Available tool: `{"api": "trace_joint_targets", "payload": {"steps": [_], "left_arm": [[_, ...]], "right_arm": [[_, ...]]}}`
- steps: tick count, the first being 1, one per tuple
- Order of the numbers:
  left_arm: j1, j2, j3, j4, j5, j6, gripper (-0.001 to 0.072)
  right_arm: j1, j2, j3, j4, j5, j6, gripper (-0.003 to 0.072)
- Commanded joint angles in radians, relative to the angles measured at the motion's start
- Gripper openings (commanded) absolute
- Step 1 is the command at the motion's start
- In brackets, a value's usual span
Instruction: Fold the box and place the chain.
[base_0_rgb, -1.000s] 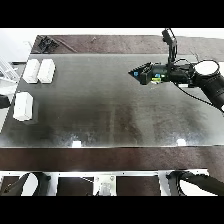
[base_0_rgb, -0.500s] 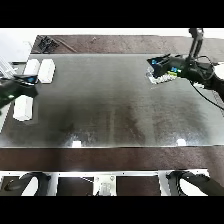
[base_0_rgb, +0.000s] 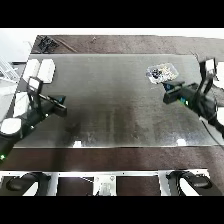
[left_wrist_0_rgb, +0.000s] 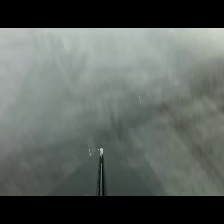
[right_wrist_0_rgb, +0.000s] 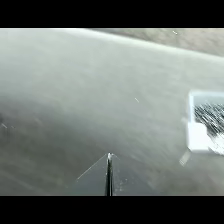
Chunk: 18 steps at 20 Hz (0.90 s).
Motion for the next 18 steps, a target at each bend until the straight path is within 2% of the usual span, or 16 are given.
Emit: {"api": "trace_joint_targets", "payload": {"steps": [1, 4, 8, 12, 18], "left_arm": [[-0.031, 0.001, -0.094, -0.008, 0.043, 0.043, 0.0019], [-0.031, 0.001, -0.127, -0.028, 0.042, 0.085, 0.0019], [-0.031, 0.001, -0.134, -0.028, 0.045, 0.096, 0.002], [-0.031, 0.001, -0.134, -0.028, 0.038, 0.095, 0.002], [-0.031, 0.002, -0.134, -0.028, 0.04, 0.095, 0.002]], "right_arm": [[-0.001, 0.175, -0.194, -0.007, -0.109, -0.026, 0.0015], [-0.001, 0.368, -0.359, 0.02, -0.23, -0.019, 0.0015], [-0.001, 0.55, -0.523, 0.018, -0.249, -0.019, 0.0016], [-0.002, 0.574, -0.577, 0.018, -0.25, -0.019, 0.0016], [-0.002, 0.574, -0.582, 0.018, -0.25, -0.019, 0.0016]]}}
